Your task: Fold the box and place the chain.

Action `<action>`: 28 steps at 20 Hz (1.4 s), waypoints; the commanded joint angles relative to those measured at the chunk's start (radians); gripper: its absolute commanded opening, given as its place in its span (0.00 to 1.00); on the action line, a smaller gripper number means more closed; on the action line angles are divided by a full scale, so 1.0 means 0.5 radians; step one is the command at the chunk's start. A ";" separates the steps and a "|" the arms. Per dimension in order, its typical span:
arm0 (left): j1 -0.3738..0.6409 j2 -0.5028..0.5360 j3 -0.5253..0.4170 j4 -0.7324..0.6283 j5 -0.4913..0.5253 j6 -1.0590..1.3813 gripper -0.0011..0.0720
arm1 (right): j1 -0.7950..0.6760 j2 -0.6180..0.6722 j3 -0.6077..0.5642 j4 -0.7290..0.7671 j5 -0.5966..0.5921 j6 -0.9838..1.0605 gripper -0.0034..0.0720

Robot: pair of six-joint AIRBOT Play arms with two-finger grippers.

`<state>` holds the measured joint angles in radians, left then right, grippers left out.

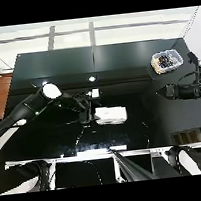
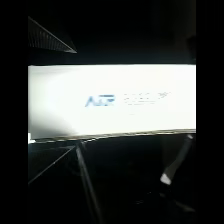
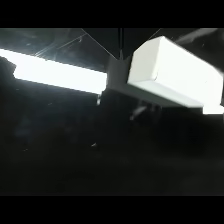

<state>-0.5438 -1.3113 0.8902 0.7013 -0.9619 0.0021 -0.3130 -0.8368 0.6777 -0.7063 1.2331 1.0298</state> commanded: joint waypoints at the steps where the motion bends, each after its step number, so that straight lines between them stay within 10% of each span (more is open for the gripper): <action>1: -0.193 -0.086 0.105 -0.050 0.183 -0.079 0.98 | -0.028 0.010 0.002 -0.018 -0.053 0.006 0.06; 28: -0.335 -0.339 0.256 0.041 0.127 -0.522 0.98 | 0.190 0.010 0.001 -0.100 -0.120 0.006 0.06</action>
<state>-0.7082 -1.4776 1.0172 0.7246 -0.8955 -0.2588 -0.2192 -0.8326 0.6777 -0.7395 1.1736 1.0290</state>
